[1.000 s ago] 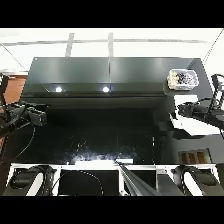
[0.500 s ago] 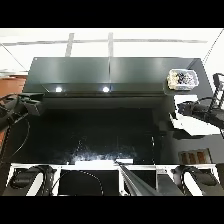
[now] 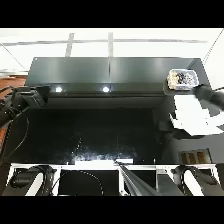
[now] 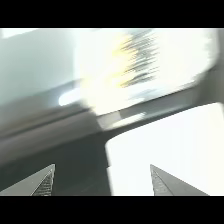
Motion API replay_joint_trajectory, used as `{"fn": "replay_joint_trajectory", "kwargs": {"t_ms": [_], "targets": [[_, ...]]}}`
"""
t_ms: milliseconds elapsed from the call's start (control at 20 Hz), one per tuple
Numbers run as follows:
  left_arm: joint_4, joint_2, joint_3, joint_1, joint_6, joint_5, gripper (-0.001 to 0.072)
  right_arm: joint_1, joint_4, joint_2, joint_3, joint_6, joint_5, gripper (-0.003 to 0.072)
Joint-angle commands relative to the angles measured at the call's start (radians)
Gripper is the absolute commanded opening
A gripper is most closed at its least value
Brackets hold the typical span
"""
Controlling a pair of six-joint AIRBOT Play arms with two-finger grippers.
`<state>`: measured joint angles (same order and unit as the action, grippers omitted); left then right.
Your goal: Fold the box and place the chain.
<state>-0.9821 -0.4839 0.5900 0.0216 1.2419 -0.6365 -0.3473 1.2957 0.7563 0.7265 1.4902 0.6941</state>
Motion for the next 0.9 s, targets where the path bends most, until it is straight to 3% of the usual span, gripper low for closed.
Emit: {"fn": "replay_joint_trajectory", "kwargs": {"t_ms": [0, 150, 300, 500, 700, 850], "targets": [[0.006, -0.025, 0.000, 0.000, -0.005, -0.093, 0.0708, -0.272, 0.240, 0.201, 0.215, 0.084, 0.032, 0.0708], [0.003, -0.044, 0.000, 0.000, -0.005, -0.140, 0.0708, -0.515, 0.191, 0.428, 0.425, 0.089, 0.259, 0.0708], [0.005, -0.069, 0.000, -0.001, -0.004, -0.163, 0.0707, -0.601, 0.170, 0.613, 0.550, -0.137, 0.596, 0.0708], [0.053, -0.103, 0.000, -0.013, -0.005, -0.161, 0.0708, -0.622, -0.127, 0.694, 0.551, -0.425, 0.642, 0.0707], [0.056, -0.145, 0.000, -0.022, -0.004, -0.159, 0.0707, -0.621, -0.117, 0.790, 0.554, -0.460, 0.751, 0.0707], [0.061, -0.164, 0.000, -0.022, -0.004, -0.158, 0.0707, -0.618, -0.118, 0.818, 0.553, -0.463, 0.756, 0.0707]]}}
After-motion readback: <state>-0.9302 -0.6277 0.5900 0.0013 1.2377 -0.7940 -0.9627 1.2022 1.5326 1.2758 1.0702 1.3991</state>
